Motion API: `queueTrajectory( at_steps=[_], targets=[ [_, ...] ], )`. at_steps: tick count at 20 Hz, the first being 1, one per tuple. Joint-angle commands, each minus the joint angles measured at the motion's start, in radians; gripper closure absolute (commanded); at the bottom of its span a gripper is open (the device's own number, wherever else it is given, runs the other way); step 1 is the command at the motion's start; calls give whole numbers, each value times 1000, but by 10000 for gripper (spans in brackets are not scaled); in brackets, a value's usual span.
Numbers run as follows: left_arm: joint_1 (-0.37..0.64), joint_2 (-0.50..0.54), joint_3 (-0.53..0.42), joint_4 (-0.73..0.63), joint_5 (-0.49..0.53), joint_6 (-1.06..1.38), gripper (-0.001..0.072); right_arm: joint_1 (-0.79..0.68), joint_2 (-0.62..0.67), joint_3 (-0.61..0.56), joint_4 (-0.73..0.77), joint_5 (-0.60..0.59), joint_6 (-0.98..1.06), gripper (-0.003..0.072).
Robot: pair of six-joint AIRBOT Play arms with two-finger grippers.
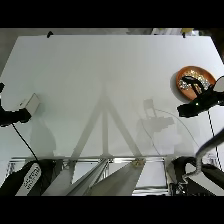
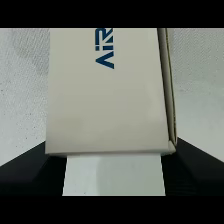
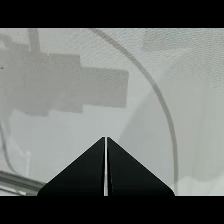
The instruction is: Fold the box and place the chain.
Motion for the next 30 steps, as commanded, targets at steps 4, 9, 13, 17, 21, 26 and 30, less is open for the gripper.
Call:
queueTrajectory(
  at_steps=[4,9,13,17,21,26,30],
  targets=[
    [0,-1,-2,3,-92,31,50,0,1,0,0,0,0,666],
    [-2,35,-1,26,-204,51,12,0,0,0,0,0,0,666],
    [-19,193,-1,43,-231,49,13,0,0,0,0,0,0,666],
    [-92,364,-1,42,-309,39,14,0,1,0,0,0,0,666],
    [-113,432,-1,38,-346,-39,14,0,1,0,0,0,0,666],
    [-113,431,-1,19,-348,-67,14,0,1,0,0,0,0,666],
    [-113,431,-1,19,-340,-67,14,0,0,0,0,0,0,666]
  ],
)
